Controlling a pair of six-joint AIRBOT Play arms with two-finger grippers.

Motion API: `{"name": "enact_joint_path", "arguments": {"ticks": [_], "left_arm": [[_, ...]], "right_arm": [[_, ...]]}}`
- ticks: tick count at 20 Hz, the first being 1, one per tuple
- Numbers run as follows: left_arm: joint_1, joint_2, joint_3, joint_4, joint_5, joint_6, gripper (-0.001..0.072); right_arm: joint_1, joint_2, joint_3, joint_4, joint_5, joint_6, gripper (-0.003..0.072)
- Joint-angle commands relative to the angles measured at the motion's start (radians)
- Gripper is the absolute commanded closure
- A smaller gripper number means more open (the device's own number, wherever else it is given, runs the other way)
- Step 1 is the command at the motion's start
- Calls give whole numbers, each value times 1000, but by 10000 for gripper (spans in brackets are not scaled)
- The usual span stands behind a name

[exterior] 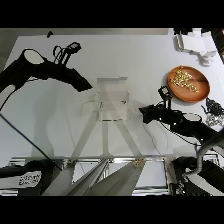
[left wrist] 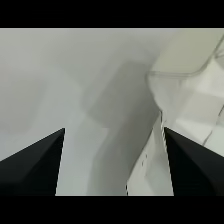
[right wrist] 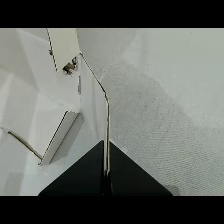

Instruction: Fold the box and place the chain.

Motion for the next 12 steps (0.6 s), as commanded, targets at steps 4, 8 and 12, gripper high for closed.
{"name": "enact_joint_path", "arguments": {"ticks": [4, 8, 12], "left_arm": [[-7, -215, 80, -272, -115, 265, 1], [-47, -254, 80, -256, -106, 347, 2], [-85, -279, 79, -243, -99, 426, 13]], "right_arm": [[1, 0, 0, 0, 0, 0, 671], [1, 0, 0, 0, 0, 0, 671], [1, 0, 0, 0, 0, 0, 671]]}}
